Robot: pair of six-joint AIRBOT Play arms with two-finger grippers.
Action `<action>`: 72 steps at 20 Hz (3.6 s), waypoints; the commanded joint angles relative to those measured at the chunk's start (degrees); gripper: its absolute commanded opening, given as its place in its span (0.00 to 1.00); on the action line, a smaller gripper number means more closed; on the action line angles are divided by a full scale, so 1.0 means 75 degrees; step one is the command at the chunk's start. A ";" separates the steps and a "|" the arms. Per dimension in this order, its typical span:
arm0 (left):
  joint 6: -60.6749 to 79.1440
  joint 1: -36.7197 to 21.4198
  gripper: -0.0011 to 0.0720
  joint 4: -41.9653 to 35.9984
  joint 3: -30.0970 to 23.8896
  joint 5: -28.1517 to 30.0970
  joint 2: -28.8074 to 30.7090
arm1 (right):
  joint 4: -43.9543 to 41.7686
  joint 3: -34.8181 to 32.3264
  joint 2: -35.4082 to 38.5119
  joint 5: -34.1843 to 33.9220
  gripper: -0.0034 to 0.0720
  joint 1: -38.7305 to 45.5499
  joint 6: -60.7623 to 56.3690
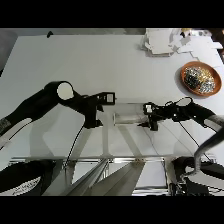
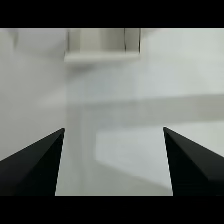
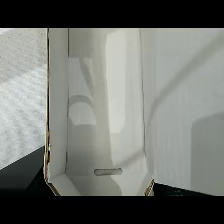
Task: Fold the box and place the chain.
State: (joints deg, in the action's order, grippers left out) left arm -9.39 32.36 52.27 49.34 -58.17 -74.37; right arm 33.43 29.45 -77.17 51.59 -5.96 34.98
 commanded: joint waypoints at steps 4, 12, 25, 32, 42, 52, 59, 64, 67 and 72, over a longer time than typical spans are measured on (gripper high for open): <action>0.4660 -0.0201 0.97 -0.3456 -0.0938 0.1384 -0.1169 | -0.0003 0.0006 0.0003 0.0003 0.63 0.0000 0.0000; 0.4607 -0.0198 0.97 -0.4051 -0.0935 0.1513 -0.1542 | -0.0003 0.0006 0.0003 0.0003 0.63 0.0000 0.0000; 0.4304 0.0096 0.97 -0.4835 -0.0933 0.1740 -0.1947 | -0.0003 0.0006 0.0003 0.0003 0.63 0.0000 0.0000; 0.4307 0.0096 0.64 -0.4826 -0.0933 0.1734 -0.1947 | -0.0003 0.0006 0.0003 0.0003 0.63 0.0000 0.0000; 0.4304 0.0093 0.30 -0.4823 -0.0933 0.1728 -0.1947 | -0.0003 0.0006 0.0003 0.0003 0.63 0.0000 0.0000; 0.4304 0.0093 0.30 -0.4823 -0.0933 0.1725 -0.1947 | -0.0006 0.0006 0.0003 0.0035 0.65 0.0000 0.0000; 0.4304 0.0093 0.30 -0.4826 -0.0933 0.1728 -0.1947 | 0.0163 0.0006 0.0006 0.0085 0.96 0.0003 -0.0353; 0.4304 0.0093 0.30 -0.4826 -0.0933 0.1725 -0.1947 | 0.0682 0.0009 0.0134 0.0003 0.96 0.0003 -0.1262; 0.4304 0.0093 0.30 -0.4826 -0.0933 0.1728 -0.1947 | 0.1673 0.0009 0.0679 -0.0035 0.95 0.0003 -0.1982; 0.4304 0.0093 0.30 -0.4826 -0.0933 0.1725 -0.1947 | 0.3579 0.0009 0.1760 0.0125 0.90 0.0003 -0.3625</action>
State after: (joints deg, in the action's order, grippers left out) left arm 22.90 33.08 16.08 42.37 -45.30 -88.95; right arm 52.18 29.45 -68.14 51.75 -5.93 15.70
